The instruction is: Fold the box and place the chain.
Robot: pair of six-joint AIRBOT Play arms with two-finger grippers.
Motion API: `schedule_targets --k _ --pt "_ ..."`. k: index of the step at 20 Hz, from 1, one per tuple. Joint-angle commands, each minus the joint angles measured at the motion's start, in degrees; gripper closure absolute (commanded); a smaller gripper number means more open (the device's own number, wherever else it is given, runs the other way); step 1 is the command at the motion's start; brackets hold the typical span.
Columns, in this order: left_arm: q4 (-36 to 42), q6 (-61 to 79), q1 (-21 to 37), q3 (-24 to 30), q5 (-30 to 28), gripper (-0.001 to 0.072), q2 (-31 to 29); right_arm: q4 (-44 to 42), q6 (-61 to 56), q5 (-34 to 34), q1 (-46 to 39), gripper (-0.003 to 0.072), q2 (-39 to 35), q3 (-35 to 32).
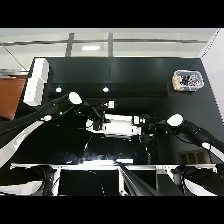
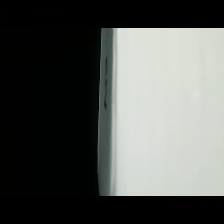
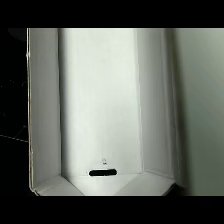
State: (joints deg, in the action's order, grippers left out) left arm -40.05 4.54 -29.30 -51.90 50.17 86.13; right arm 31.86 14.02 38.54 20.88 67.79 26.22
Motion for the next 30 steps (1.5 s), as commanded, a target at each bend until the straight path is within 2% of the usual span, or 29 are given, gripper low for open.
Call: schedule_targets --k 1,10,18,19,23,24,26,27,28,30 --pt "0.07 -0.02 -0.02 -0.07 -0.02 0.0683 -0.04 0.13 -0.07 -0.24 0.07 0.0048 0.0 0.04" --pt "0.2 -0.04 -1.79 -0.04 -0.17 0.0683 0.17 0.13 -0.07 -0.24 0.07 0.0048 0.0 0.04" --pt "0.22 -0.26 0.44 -0.04 -0.07 0.0683 0.17 0.13 -0.07 -0.24 0.07 0.0052 0.0 0.04" --pt "0.22 -0.26 0.42 -0.04 -0.04 0.0683 0.17 0.13 -0.07 -0.24 0.07 0.0175 0.0 0.04" --pt "0.22 -0.26 0.42 -0.07 0.72 0.0679 0.17 0.13 -0.07 -0.24 0.07 0.0192 0.0 0.04" --pt "0.22 -0.26 0.42 -0.07 1.27 0.0628 0.09 0.13 -0.07 -0.24 0.07 0.0192 0.0 0.04" --pt "-0.24 -0.42 0.52 -0.07 1.97 0.026 -0.96 0.13 -0.07 -0.24 0.07 0.0192 0.0 0.04" --pt "-0.74 -1.49 0.83 -0.11 2.4 0.0173 -2.12 0.13 -0.07 -0.22 0.07 0.0194 0.0 0.04" --pt "-1.79 -3.69 1.36 -0.22 3.19 0.016 -3.52 0.15 -0.07 -0.2 0.07 0.0267 0.0 0.04" --pt "-6.88 -10.38 2.93 -0.24 5.4 0.016 -7.45 0.17 -0.04 -0.2 0.07 0.0267 0.0 0.04"
